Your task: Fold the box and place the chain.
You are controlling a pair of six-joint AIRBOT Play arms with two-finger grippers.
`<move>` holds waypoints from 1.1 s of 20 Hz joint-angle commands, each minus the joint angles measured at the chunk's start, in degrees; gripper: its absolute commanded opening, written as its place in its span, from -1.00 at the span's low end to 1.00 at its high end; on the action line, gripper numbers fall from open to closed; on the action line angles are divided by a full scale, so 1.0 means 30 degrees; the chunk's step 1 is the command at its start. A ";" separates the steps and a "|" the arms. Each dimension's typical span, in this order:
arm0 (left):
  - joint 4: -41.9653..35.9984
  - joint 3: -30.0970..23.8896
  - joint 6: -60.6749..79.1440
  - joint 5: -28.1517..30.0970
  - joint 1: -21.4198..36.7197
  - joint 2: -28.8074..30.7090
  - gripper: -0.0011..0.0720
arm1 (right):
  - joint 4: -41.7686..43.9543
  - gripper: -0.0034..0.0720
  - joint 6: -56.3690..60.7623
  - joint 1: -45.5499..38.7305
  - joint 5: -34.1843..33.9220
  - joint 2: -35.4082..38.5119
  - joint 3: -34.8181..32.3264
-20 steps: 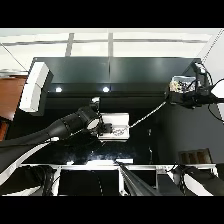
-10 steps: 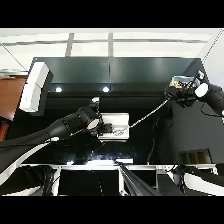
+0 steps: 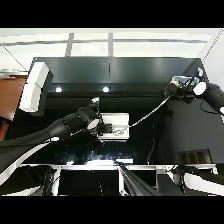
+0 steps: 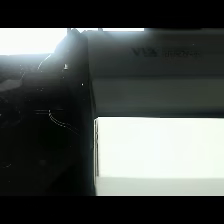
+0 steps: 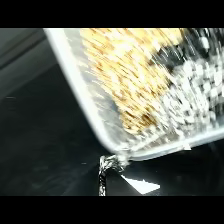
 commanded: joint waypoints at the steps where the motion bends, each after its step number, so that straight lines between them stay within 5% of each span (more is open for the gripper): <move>1: -0.0007 0.0015 0.0015 0.0000 -0.0007 -0.0015 -0.88 | -0.0219 -0.83 -0.2856 -0.0233 0.1275 0.2841 0.0452; 11: 0.0000 0.0015 0.0022 -0.0007 -0.0029 -0.0015 -0.88 | 0.2033 -0.83 -0.5683 0.0903 0.8786 1.2393 0.3883; 16: -0.0007 0.0015 0.0022 -0.0073 -0.0029 -0.0015 -0.88 | 0.6674 -0.83 -0.6645 0.2084 1.1132 1.3653 0.5457; 22: -0.0015 0.0015 0.0015 -0.0066 -0.0029 -0.0015 -0.88 | 1.2167 -0.83 -0.7111 0.4044 1.0754 1.3631 0.6054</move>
